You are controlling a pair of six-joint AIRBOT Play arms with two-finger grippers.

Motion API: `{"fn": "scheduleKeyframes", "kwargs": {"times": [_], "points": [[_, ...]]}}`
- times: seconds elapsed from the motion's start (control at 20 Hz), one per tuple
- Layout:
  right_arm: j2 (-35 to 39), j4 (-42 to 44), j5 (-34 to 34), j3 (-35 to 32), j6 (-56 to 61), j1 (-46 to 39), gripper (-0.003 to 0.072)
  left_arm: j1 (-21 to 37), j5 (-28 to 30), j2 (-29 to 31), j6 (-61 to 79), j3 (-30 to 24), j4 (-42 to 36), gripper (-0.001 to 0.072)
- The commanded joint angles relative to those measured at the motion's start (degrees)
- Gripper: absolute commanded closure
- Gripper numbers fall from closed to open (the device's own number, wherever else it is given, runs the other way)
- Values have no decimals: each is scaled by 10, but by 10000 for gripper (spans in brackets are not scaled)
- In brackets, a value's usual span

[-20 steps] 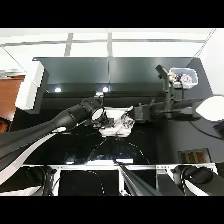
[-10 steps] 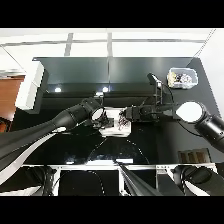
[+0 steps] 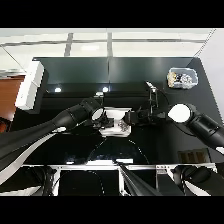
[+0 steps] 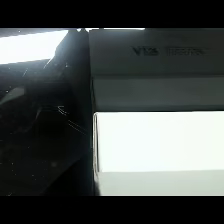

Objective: Fold the box and place the chain.

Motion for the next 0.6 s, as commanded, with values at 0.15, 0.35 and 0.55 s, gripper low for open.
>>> {"fn": "scheduleKeyframes", "kwargs": {"times": [0.15,0.35,0.55], "points": [[55,-88,136,20,1,-100,415,0,-1,0,0,0,0,681],[119,-120,186,20,1,-147,415,0,-3,0,0,0,0,682],[120,-120,157,19,2,-147,415,4,-2,0,0,1,0,681]]}}
